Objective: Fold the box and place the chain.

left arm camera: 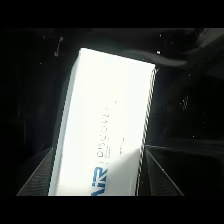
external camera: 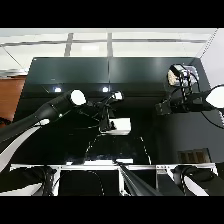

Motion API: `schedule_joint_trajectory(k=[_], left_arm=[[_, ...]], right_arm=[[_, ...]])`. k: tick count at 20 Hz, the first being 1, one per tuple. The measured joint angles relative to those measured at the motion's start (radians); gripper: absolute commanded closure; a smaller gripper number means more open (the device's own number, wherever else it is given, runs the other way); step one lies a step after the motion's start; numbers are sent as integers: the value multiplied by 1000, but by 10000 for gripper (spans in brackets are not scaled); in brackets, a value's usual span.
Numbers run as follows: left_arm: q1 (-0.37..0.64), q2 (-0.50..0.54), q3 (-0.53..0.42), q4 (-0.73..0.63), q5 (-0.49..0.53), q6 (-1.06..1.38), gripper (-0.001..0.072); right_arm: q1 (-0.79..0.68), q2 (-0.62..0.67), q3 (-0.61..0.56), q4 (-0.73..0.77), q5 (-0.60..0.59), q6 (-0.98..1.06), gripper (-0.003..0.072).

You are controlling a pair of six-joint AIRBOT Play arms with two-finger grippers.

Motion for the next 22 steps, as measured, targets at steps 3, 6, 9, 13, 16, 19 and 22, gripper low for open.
schedule_joint_trajectory(k=[3, 6, 9, 13, 16, 19, 22], left_arm=[[-8, -8, 7, 17, -16, 14, -4], [-23, -10, 10, 27, -30, 49, -4], [-41, -11, 11, 31, -31, 65, -4], [-70, -12, 11, 71, -23, 55, -4], [-108, -20, 11, 130, 16, -11, -2], [-150, -35, 12, 204, 59, -134, 273], [-157, -40, 51, 313, 22, -319, 342]], right_arm=[[0, 0, 0, -3, -1, 1, 669], [0, 0, 0, -4, -2, 1, 670], [0, 0, 0, -4, -2, 1, 669], [0, 0, 0, -5, -2, 1, 670], [0, 0, 0, -5, -2, 1, 670], [0, 0, 0, -5, -3, 1, 669], [0, 0, 0, -5, -3, 1, 670]])
